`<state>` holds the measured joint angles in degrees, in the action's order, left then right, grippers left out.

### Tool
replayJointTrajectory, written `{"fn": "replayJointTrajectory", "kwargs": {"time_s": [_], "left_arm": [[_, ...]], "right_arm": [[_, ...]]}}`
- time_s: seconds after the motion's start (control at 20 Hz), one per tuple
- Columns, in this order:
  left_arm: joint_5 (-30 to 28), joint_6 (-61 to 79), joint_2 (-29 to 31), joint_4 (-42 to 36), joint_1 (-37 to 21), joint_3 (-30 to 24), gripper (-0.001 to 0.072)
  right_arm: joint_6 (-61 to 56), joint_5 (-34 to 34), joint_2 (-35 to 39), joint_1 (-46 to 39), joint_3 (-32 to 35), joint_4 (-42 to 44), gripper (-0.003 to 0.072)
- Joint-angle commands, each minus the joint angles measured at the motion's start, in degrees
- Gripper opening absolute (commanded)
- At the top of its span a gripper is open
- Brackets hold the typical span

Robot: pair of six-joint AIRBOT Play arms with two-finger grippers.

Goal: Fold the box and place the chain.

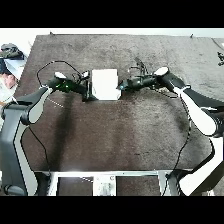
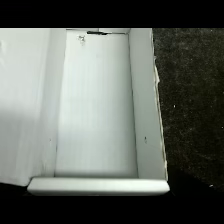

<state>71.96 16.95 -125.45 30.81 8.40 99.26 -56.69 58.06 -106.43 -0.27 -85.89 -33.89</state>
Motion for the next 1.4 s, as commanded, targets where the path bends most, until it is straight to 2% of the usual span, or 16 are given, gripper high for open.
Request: {"fn": "replayJointTrajectory", "kwargs": {"time_s": [0.0, 0.35, 0.6, 0.75, 0.95, 1.35], "left_arm": [[0.0, 0.0, -0.02, 0.0, 0.0, 0.02, 0.0344], [0.0, 0.0, -0.04, 0.0, 0.0, 0.02, 0.0344], [0.02, 0.0, -0.04, 0.0, 0.0, 0.02, 0.0344], [0.0, 0.0, -0.04, 0.0, 0.0, 0.02, 0.0344], [0.02, 0.0, -0.04, 0.0, 0.0, 0.02, 0.0344], [0.02, 0.0, -0.04, 0.0, 0.0, 0.02, 0.0344]], "right_arm": [[-7.1, -0.24, -0.15, 1.95, -3.69, -8.41, 0.0493], [-12.31, -1.11, -0.44, 6.05, -4.85, -13.53, 0.0492], [-17.53, -0.68, -1.51, 8.15, -9.16, -21.09, 0.0492], [-23.04, 2.82, -4.13, 9.68, -14.1, -28.15, 0.0492], [-27.69, 7.17, -8.52, 10.1, -19.5, -29.59, 0.0491], [-37.2, 11.56, -9.03, 13.51, -24.92, -44.04, 0.0491]]}}
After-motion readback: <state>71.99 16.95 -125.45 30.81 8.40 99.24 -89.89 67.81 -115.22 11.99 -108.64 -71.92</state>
